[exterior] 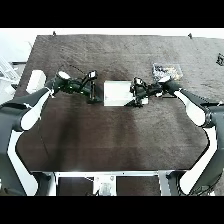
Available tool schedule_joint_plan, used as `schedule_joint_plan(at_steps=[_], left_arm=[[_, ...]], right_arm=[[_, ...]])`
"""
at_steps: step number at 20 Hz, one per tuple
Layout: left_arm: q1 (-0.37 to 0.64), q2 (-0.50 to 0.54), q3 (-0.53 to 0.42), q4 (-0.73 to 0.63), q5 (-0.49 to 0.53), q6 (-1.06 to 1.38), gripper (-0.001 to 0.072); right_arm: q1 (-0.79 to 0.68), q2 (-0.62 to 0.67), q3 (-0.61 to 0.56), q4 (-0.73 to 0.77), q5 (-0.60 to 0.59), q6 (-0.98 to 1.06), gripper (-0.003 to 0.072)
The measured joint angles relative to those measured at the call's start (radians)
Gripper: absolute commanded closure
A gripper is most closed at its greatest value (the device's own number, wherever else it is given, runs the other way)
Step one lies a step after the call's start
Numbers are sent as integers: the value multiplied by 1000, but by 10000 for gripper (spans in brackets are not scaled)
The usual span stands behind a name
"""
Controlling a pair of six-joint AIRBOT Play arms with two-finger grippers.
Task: Fold the box and place the chain.
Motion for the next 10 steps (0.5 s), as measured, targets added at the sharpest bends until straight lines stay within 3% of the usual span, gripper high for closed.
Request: schedule_joint_plan(at_steps=[10], left_arm=[[-3,-1,0,65,-16,19,-11]], right_arm=[[0,0,0,0,0,0,95]])
